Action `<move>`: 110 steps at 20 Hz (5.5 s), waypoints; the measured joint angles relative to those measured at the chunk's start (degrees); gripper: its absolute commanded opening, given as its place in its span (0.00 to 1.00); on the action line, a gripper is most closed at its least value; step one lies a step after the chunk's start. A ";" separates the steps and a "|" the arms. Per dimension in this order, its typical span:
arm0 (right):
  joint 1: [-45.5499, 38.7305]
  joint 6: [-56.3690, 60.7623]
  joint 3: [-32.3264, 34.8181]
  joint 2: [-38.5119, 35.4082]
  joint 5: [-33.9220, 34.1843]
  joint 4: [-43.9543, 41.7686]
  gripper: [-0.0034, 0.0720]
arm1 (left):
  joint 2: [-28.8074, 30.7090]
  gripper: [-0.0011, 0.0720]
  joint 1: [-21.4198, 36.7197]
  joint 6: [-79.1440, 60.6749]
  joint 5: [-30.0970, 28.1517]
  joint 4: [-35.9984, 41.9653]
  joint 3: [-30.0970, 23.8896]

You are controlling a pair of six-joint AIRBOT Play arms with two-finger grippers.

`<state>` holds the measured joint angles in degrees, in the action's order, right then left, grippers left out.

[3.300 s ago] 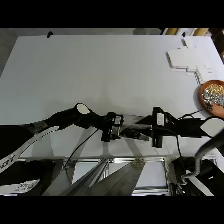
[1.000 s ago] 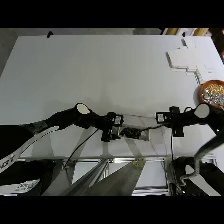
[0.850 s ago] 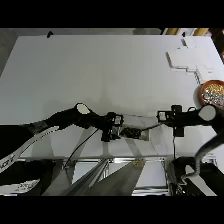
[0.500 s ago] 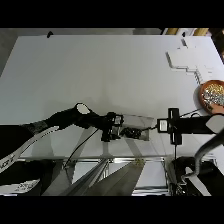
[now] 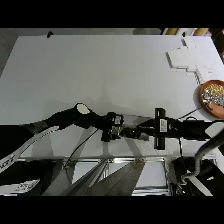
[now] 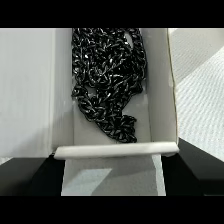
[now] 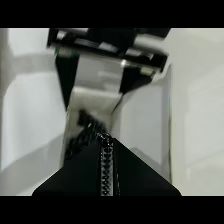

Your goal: Fold the box and place the chain.

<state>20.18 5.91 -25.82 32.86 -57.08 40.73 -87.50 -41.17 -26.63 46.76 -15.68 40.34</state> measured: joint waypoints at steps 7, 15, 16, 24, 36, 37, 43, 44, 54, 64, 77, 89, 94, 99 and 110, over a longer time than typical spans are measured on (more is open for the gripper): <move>4.11 0.46 -0.11 7.91 5.01 -2.60 0.32 | 0.00 0.30 0.00 0.00 0.00 0.00 0.00; -5.14 3.30 -10.58 9.88 -0.85 7.82 0.24 | 0.00 0.30 0.00 0.00 0.00 0.02 0.00; -7.76 2.58 -11.54 10.01 -1.36 9.64 0.24 | 0.00 0.30 0.00 0.00 0.00 0.02 0.00; -17.38 -1.27 -12.72 17.38 0.33 24.70 0.24 | 0.00 0.30 0.00 0.00 0.00 0.00 0.00; -18.25 -3.91 -1.07 20.61 3.63 33.70 0.44 | 0.00 0.30 0.00 0.00 0.00 0.02 0.00; -18.25 -4.04 -0.83 20.90 3.72 33.79 0.44 | 0.00 0.30 0.00 0.00 0.00 0.02 0.00; -18.25 -4.66 -0.24 23.54 4.04 34.01 0.42 | 0.00 0.30 0.00 0.00 0.00 0.00 0.00; -18.25 -4.70 -0.24 23.98 4.15 34.01 0.37 | 0.00 0.30 0.00 0.00 0.00 0.02 0.00; -18.29 -4.92 -0.17 25.62 3.17 33.88 0.07 | 0.00 0.30 0.00 0.02 0.00 0.02 0.00; -18.27 -4.92 -0.11 20.59 -0.66 34.32 0.06 | 0.00 0.30 0.00 0.00 0.02 0.02 0.00; -14.58 -4.33 -0.11 -2.21 -13.35 12.37 0.07 | 0.00 0.30 0.00 0.00 0.02 0.02 0.00; -6.64 2.67 -0.11 -0.09 -7.69 -5.38 0.10 | 0.00 0.30 0.00 0.00 0.00 0.00 0.00; -5.49 4.28 -0.52 5.01 -5.73 -4.55 0.39 | 0.00 0.30 0.00 0.00 0.00 0.00 0.00; -9.03 7.06 -7.54 6.23 -5.55 1.38 0.28 | 0.00 0.30 0.00 0.00 0.00 0.00 0.00; -18.56 -4.83 -11.91 14.56 -12.13 21.68 0.10 | 0.00 0.30 0.00 0.00 0.02 0.02 0.00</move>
<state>1.63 1.08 -37.74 47.42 -69.21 62.41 -87.50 -41.17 -26.63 46.78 -15.66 40.34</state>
